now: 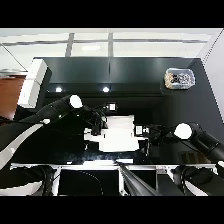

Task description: Fold the box and place the chain.

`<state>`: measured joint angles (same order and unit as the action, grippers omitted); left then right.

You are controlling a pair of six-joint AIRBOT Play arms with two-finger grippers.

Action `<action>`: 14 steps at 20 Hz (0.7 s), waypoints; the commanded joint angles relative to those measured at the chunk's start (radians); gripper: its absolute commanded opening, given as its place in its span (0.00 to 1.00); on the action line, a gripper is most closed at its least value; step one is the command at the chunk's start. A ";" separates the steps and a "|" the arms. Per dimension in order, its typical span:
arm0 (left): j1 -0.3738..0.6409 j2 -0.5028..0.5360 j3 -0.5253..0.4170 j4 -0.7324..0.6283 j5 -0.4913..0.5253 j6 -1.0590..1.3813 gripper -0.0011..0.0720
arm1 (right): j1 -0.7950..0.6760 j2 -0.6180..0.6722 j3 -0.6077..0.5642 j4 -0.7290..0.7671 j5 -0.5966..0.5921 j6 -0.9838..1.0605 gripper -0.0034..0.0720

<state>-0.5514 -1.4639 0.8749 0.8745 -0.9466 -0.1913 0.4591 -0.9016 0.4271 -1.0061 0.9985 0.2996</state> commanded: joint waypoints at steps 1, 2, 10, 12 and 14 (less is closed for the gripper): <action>0.000 -0.001 -0.001 0.000 0.000 0.000 0.05 | -0.001 -0.001 -0.008 0.023 0.022 -0.006 0.97; 0.000 -0.001 -0.001 0.000 0.000 0.000 0.05 | 0.021 -0.001 -0.017 0.023 -0.006 -0.012 0.97; 0.000 -0.001 -0.001 0.000 0.000 0.000 0.05 | 0.125 -0.010 -0.061 0.099 -0.206 -0.065 0.98; 0.000 -0.001 -0.001 0.000 0.000 0.000 0.05 | 0.125 -0.030 -0.066 0.081 -0.208 -0.066 0.97; 0.000 -0.001 -0.001 0.000 0.000 0.000 0.05 | 0.125 -0.035 -0.066 0.079 -0.223 -0.069 0.97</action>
